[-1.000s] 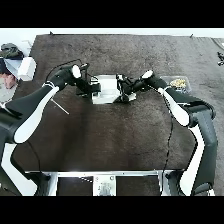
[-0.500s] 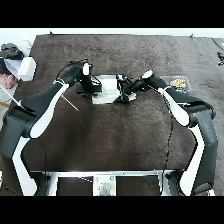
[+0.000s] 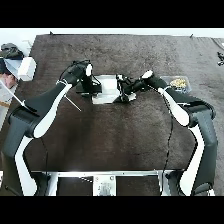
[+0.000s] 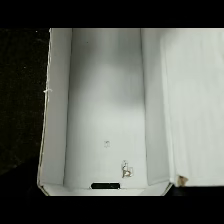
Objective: Fold the box and place the chain.
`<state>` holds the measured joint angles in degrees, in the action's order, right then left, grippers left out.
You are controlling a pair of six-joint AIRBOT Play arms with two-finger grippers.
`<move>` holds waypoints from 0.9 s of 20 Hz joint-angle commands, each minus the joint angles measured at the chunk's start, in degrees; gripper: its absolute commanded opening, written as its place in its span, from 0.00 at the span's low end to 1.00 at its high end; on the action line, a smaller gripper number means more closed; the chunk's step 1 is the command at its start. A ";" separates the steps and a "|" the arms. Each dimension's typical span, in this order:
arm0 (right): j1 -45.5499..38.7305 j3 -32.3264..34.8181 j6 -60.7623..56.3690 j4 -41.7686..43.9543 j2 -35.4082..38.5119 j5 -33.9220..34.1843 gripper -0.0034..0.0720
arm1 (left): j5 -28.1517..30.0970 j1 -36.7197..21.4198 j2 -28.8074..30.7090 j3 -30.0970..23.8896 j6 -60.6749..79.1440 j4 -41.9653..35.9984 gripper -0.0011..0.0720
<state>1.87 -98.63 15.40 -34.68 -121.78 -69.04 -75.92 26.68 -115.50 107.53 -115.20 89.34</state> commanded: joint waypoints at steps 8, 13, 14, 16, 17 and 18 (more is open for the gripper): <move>-0.02 0.00 -0.02 -0.02 -0.04 0.00 0.41 | 1.49 1.49 -1.27 0.39 -2.89 3.43 0.38; -0.02 0.00 -0.02 -0.02 -0.04 0.00 0.41 | -0.15 1.49 -1.29 1.77 -3.30 5.77 0.03; -0.02 0.00 -0.02 -0.02 -0.04 0.00 0.41 | -0.17 1.49 -1.27 1.86 -3.30 5.84 0.03; -0.02 0.00 -0.02 -0.02 -0.04 0.00 0.41 | -0.11 1.51 -1.27 1.99 -3.30 5.81 0.03; -0.02 0.00 -0.02 -0.02 -0.02 0.00 0.41 | -0.17 1.51 -1.27 2.01 -3.28 5.79 0.03; -0.02 0.00 -0.02 -0.02 -0.02 0.00 0.41 | -0.17 1.51 -1.25 2.01 -3.26 5.77 0.03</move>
